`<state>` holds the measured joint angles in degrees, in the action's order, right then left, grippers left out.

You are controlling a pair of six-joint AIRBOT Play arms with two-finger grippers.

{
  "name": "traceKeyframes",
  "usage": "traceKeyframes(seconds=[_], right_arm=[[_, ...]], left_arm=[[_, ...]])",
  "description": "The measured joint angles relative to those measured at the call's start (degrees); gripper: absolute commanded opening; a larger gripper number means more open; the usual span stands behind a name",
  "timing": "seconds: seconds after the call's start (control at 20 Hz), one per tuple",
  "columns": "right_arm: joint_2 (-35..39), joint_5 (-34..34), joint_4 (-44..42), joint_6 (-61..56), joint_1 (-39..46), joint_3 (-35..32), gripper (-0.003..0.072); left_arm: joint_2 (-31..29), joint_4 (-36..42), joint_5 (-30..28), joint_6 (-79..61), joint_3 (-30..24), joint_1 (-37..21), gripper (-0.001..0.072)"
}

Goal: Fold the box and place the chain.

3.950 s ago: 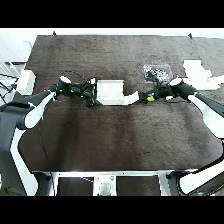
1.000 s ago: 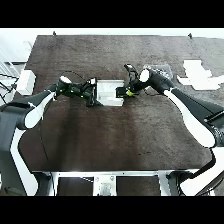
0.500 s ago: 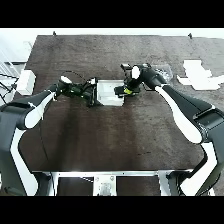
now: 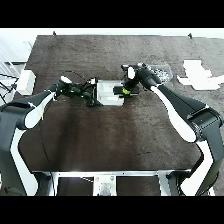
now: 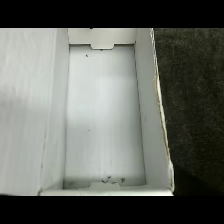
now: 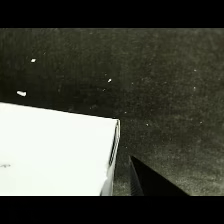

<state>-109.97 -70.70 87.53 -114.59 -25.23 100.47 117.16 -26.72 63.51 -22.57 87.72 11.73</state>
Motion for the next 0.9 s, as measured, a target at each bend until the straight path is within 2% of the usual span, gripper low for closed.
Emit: traceKeyframes(seconds=[0.05,0.1,0.2,0.25,0.4,0.5,0.55,0.6,0.8,0.9], right_arm=[[-0.04,0.02,0.11,-0.66,-0.11,0.02,0.0251],[-0.13,0.00,0.11,-1.38,-0.17,0.04,0.0200],[-0.35,0.00,0.11,-3.04,-0.24,0.07,0.0186],[-0.52,0.00,0.11,-3.85,-0.28,0.07,0.0155],[-1.03,0.00,0.11,-5.75,-0.33,0.07,0.0143],[-1.40,-0.28,0.11,-6.84,-0.33,0.07,0.0099],[-1.55,-0.46,0.15,-7.19,-0.33,0.09,0.0021],[-1.62,-0.59,0.33,-7.50,-0.35,0.09,0.0016],[-1.84,-0.81,0.28,-8.22,-0.35,0.13,0.0017],[-1.92,-0.83,0.07,-8.68,-0.35,0.13,0.0196]], left_arm=[[0.00,0.00,0.02,0.00,0.00,0.00,0.0476],[0.00,0.00,0.02,0.00,0.00,0.00,0.0476],[0.00,0.00,0.02,0.02,0.00,0.00,0.0476],[0.00,0.00,0.02,0.00,0.00,0.00,0.0476],[0.00,0.00,0.02,0.00,0.00,0.00,0.0476],[0.00,0.00,0.02,0.00,0.00,0.00,0.0476],[0.00,0.00,0.02,0.00,0.00,0.00,0.0476],[-0.02,0.13,0.11,-0.02,0.00,0.02,0.0476],[-0.04,0.09,0.07,-0.04,0.00,0.00,0.0476],[-0.02,0.02,0.02,0.02,0.00,0.00,0.0476]])
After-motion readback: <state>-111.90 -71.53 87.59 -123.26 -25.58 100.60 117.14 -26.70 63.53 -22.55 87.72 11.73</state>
